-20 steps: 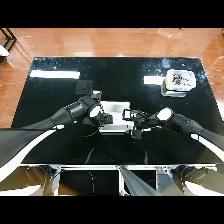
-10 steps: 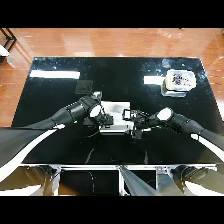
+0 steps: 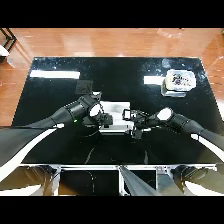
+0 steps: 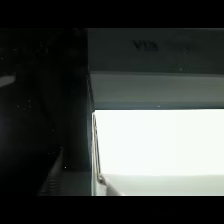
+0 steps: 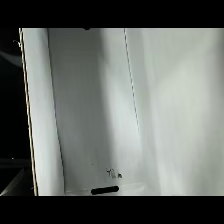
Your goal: Fold the box and place the chain.
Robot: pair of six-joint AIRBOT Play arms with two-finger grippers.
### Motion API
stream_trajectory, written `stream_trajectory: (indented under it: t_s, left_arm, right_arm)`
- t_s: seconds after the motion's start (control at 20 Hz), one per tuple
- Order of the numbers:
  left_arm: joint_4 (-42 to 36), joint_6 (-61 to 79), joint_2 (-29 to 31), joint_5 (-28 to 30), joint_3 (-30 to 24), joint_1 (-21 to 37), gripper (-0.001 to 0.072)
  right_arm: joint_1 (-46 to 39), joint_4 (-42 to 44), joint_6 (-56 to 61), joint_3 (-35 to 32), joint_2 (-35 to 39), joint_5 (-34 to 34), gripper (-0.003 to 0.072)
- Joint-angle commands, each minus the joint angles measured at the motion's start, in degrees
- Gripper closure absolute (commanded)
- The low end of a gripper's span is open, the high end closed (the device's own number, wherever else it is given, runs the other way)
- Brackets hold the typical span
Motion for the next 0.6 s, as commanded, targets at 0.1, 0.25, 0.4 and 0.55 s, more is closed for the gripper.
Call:
stream_trajectory:
  t_s: [0.1, 0.25, 0.4, 0.55]
  left_arm:
    - [0.0, 0.5, -0.2, 1.0, 0.0, 0.0, 0.0521]
    - [-0.5, 2.0, -0.2, 2.5, 0.0, 0.0, 0.0685]
    - [-0.4, 2.0, -0.1, 2.2, 0.0, 0.0, 0.0685]
    - [-0.4, 3.3, -0.1, 0.6, 0.0, 0.1, 0.0686]
  right_arm:
    - [0.0, 0.0, 0.0, 0.0, 0.0, 0.0, 0.0281]
    - [0.0, 0.0, 0.0, 0.0, 0.0, 0.0, 0.0281]
    - [0.0, 0.1, 0.0, 0.0, 0.0, 0.0, 0.0112]
    - [-0.1, -3.0, 3.3, 0.1, 1.2, 0.8, -0.0023]
